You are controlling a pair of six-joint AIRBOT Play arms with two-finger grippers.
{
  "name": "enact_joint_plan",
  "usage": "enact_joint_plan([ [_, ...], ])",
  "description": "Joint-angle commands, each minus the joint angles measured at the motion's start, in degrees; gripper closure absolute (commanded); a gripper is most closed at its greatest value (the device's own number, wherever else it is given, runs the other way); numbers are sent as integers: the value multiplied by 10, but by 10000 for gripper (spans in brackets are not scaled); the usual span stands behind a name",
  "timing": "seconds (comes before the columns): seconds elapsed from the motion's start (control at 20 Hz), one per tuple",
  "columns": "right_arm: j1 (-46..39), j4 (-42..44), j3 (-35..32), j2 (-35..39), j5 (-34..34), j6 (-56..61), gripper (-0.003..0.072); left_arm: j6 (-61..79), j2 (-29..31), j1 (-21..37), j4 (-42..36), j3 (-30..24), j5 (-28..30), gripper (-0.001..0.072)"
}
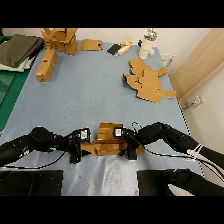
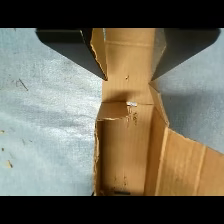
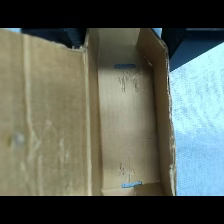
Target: Fold the box.
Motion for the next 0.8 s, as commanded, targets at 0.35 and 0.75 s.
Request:
enact_joint_plan([
  [0.35,0,0,0,0,0,0,169,18,-16,0,-22,20,-2,292],
  [0.75,0,0,0,0,0,0,169,65,-45,-19,-66,28,-10,527],
])
